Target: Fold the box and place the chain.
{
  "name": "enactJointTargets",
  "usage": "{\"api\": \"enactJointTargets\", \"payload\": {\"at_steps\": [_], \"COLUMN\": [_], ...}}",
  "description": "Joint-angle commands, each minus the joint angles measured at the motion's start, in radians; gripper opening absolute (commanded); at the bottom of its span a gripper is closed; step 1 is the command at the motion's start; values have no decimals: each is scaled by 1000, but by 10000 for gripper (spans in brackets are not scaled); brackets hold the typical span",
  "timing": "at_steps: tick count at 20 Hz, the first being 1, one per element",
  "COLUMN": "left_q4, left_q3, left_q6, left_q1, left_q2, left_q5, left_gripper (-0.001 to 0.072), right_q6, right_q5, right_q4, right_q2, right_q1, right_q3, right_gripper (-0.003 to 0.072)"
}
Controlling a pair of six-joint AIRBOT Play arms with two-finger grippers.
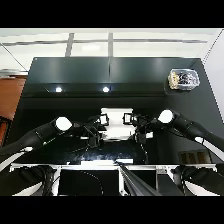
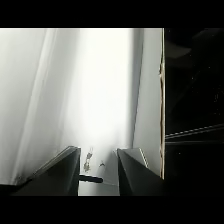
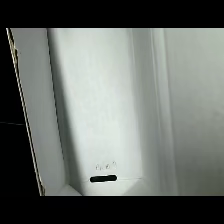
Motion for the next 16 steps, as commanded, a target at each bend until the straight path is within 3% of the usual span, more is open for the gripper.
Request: {"api": "enactJointTargets", "payload": {"at_steps": [1,2,4,5,6,8,9,11,12,16], "left_q4": [1,1,1,1,1,0,1,6,7,103], "left_q3": [1,1,1,1,1,1,1,1,1,0], "left_q6": [1,0,0,0,0,0,0,-33,-93,-389], "left_q1": [-6,-6,-6,-6,-6,-7,-7,0,14,124], "left_q2": [0,0,0,0,0,0,0,9,23,148], "left_q5": [10,10,10,10,9,9,9,9,9,-21], "left_gripper": [435,481,470,382,211,468,458,58,28,27], "right_q6": [1,1,1,1,1,1,1,1,2,2], "right_q5": [0,0,0,0,0,0,0,0,1,0], "right_q4": [1,1,1,1,1,1,1,1,1,1], "right_q2": [-1,-1,-1,-1,-1,-1,-1,-1,-1,-1], "right_q1": [1,1,1,1,1,1,1,1,1,1], "right_q3": [-1,-1,-1,-1,-1,-1,-1,-1,-1,-1], "right_gripper": [473,474,474,474,473,474,474,474,474,474]}}
